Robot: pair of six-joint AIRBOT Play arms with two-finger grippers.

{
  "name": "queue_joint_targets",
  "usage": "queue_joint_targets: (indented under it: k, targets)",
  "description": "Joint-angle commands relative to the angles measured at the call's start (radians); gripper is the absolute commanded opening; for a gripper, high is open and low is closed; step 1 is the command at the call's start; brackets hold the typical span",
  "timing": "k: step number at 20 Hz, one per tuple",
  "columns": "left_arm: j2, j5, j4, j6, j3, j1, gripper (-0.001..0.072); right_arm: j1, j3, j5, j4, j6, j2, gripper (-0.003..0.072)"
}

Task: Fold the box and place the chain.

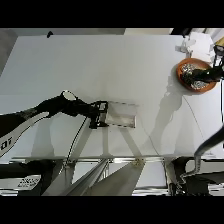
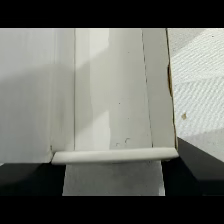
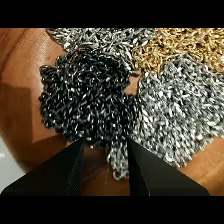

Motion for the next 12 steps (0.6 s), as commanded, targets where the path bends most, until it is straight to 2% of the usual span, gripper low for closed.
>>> queue_joint_targets:
  k: [1,4,6,8,9,10,12]
  targets:
    - [0.0,0.0,0.0,0.0,0.001,0.001,0.0273,-0.002,0.014,-0.013,0.021,-0.012,-0.064,0.0284]
    - [0.0,0.0,0.0,0.0,0.001,0.001,0.0273,-0.002,0.013,-0.019,0.021,-0.013,-0.074,0.0264]
    - [0.0,0.0,0.0,0.0,0.001,0.001,0.0273,-0.002,0.013,-0.016,0.021,-0.012,-0.074,0.0155]
    - [0.0,0.0,0.0,0.0,0.001,0.001,0.0273,-0.002,0.013,-0.016,0.021,-0.012,-0.074,0.0149]
    - [0.0,0.0,0.0,0.0,0.001,0.001,0.0273,-0.002,0.013,-0.016,0.021,-0.012,-0.074,0.0125]
    - [0.0,0.0,0.0,0.0,0.001,0.001,0.0273,-0.002,0.014,-0.013,0.02,-0.012,-0.074,0.0033]
    - [0.0,0.0,0.0,0.0,0.001,0.001,0.0273,-0.002,0.014,0.021,0.02,-0.012,-0.071,0.0018]
